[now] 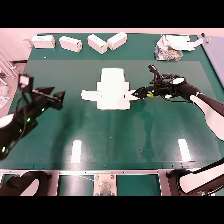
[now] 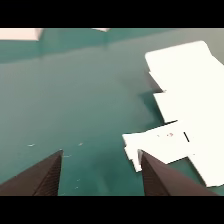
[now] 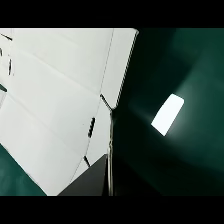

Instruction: Fold the box and place the chain.

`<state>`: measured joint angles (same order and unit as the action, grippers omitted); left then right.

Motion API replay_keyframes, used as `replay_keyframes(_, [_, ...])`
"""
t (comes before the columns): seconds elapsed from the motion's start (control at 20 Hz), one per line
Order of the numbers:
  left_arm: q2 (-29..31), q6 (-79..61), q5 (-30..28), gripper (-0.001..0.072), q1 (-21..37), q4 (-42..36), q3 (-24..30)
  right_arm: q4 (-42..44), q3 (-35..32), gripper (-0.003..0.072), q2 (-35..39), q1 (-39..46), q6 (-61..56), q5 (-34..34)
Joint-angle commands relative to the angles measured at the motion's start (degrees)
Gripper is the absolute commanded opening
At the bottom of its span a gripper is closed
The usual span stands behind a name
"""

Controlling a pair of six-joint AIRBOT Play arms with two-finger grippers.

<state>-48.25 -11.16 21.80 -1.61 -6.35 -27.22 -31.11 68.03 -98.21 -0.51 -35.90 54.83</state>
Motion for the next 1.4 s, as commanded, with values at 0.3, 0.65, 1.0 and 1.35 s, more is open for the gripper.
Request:
replay_keyframes(0.3, [-22.75,1.88,10.54,0.0441,0.02,2.19,-14.53,0.0,0.02,0.0009,0.04,0.0,1.73,0.2])
replay_keyframes(0.65, [-48.26,18.32,31.47,0.0443,0.17,20.59,-40.65,0.04,0.02,0.001,0.04,-0.09,1.68,0.22])
replay_keyframes(1.0, [-63.49,32.41,40.52,0.049,-0.11,27.17,-62.12,0.04,0.02,0.001,0.04,-0.11,1.66,0.26])
replay_keyframes(1.35, [-70.66,39.19,45.07,0.049,-2.58,31.52,-74.38,0.07,0.02,0.001,0.04,-0.11,1.66,0.52])
